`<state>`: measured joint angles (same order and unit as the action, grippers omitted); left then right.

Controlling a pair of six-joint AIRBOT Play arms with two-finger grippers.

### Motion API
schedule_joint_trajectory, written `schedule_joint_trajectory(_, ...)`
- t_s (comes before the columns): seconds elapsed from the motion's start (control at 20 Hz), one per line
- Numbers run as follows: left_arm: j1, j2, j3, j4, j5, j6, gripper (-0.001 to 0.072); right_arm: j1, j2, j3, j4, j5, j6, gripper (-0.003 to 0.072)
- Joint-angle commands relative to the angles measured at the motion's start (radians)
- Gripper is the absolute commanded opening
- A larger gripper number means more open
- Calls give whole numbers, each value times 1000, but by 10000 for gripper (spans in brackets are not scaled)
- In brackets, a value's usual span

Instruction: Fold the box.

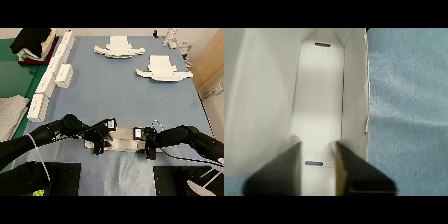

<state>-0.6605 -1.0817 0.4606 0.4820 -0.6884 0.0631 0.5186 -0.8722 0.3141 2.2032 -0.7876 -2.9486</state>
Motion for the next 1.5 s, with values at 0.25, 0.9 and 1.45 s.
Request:
schedule_joint_trajectory(0.25,22,156,11,212,-31,-479,16,1,1,0,0,1,0,551)
schedule_joint_trajectory(0.9,691,344,-37,438,-475,-1391,15,1,1,0,0,1,0,551)
schedule_joint_trajectory(1.45,436,272,-189,225,-216,-1354,14,1,1,0,0,1,0,550)
